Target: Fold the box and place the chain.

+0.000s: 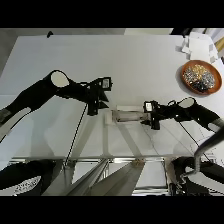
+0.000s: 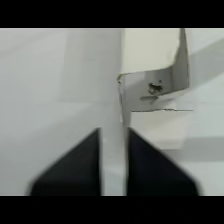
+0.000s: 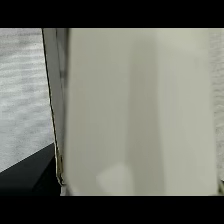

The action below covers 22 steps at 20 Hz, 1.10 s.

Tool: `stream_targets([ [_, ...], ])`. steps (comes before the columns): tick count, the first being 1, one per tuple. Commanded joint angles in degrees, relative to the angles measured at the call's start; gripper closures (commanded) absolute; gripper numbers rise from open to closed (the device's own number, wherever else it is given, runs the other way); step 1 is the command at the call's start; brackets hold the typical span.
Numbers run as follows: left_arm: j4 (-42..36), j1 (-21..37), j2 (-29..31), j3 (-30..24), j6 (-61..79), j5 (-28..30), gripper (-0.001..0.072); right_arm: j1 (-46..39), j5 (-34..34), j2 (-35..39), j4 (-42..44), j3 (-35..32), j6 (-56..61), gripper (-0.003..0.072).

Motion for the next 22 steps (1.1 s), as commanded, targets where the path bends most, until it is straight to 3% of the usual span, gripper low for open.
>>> stream_targets([
  [1, 2.8, 0.1, 2.6, 0.0, -4.0, -5.4, 0.0708, 0.0, 0.0, 0.0, 0.0, 0.0, 0.0, 0.0281],
  [7, -1.2, -2.4, 3.2, -0.1, -4.1, -5.1, 0.0709, 0.0, 0.0, 0.0, 0.0, 0.0, 0.0, 0.028],
  [14, -6.0, -8.7, 0.0, -0.1, -3.9, 9.6, 0.0708, 0.0, 0.0, 0.0, 0.0, 0.0, 0.0, 0.0281],
  [19, -11.0, -9.4, -4.6, -0.1, -3.4, 13.1, 0.0708, 0.0, 0.0, 0.0, 0.0, 0.0, 0.0, 0.0281],
  [22, -11.5, -9.4, -7.3, -0.1, -5.0, 18.9, 0.0708, 0.0, 0.0, 0.0, 0.0, 0.0, 0.0, 0.0281],
])
